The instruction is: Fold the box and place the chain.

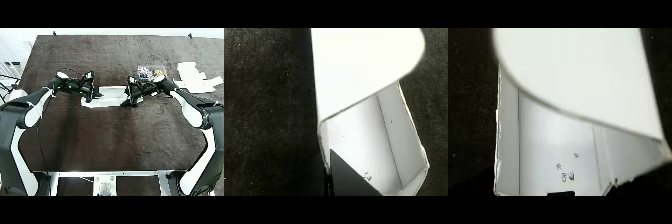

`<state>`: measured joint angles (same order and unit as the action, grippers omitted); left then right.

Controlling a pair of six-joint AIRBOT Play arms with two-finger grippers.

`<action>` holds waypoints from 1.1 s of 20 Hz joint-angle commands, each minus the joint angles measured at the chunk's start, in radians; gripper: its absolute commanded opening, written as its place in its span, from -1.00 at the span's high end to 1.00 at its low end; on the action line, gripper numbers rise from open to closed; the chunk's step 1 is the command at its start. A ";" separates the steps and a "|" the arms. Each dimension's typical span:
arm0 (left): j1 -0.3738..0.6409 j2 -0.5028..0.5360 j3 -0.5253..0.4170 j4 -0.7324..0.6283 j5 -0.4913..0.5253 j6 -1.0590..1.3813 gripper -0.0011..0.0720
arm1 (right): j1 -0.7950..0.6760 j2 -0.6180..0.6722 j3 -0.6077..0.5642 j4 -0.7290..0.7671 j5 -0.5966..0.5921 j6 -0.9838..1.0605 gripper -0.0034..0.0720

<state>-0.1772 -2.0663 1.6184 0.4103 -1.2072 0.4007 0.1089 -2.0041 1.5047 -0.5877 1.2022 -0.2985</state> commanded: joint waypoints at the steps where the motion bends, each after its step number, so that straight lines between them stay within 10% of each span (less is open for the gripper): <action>1: -0.001 0.000 0.000 0.000 -0.001 0.000 0.92 | 0.010 -0.008 0.011 0.000 0.008 -0.002 -0.72; 8: -0.001 0.000 0.000 0.000 -0.001 0.000 0.92 | 0.012 -0.008 0.011 0.000 0.011 0.000 -0.69; 10: -0.001 0.000 0.000 0.000 0.000 0.000 0.91 | 0.014 -0.014 0.011 0.000 0.011 0.002 -0.34; 22: -0.001 0.000 0.000 0.000 -0.001 0.000 0.91 | 0.014 -0.014 0.011 0.001 0.011 0.002 -0.35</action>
<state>-0.1772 -2.0663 1.6184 0.4110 -1.2079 0.4007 0.1219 -2.0178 1.5154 -0.5850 1.2129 -0.2981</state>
